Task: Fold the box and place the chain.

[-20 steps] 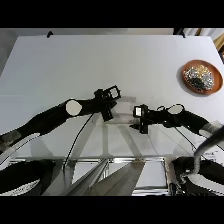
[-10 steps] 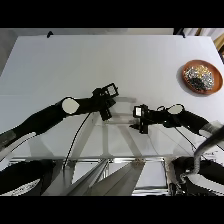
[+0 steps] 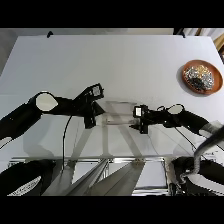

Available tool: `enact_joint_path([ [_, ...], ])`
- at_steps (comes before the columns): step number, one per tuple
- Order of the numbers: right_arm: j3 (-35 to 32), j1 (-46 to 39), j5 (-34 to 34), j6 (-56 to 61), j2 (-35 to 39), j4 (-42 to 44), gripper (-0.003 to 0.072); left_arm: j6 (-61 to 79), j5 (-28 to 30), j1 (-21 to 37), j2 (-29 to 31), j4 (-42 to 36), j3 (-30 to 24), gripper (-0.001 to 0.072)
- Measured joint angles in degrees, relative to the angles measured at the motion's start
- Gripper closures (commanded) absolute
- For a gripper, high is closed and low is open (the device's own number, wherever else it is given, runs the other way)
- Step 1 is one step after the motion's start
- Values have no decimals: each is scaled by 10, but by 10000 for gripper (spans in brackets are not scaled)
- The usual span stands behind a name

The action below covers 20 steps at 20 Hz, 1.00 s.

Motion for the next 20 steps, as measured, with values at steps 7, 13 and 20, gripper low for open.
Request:
enact_joint_path([
  [7,0,0,0,0,0,0,288,55,2,9,-73,-7,-22,701],
  [13,0,0,0,0,0,0,288,78,28,23,-112,21,-24,557],
  [20,0,0,0,0,0,0,288,159,47,39,-119,38,-24,415],
])
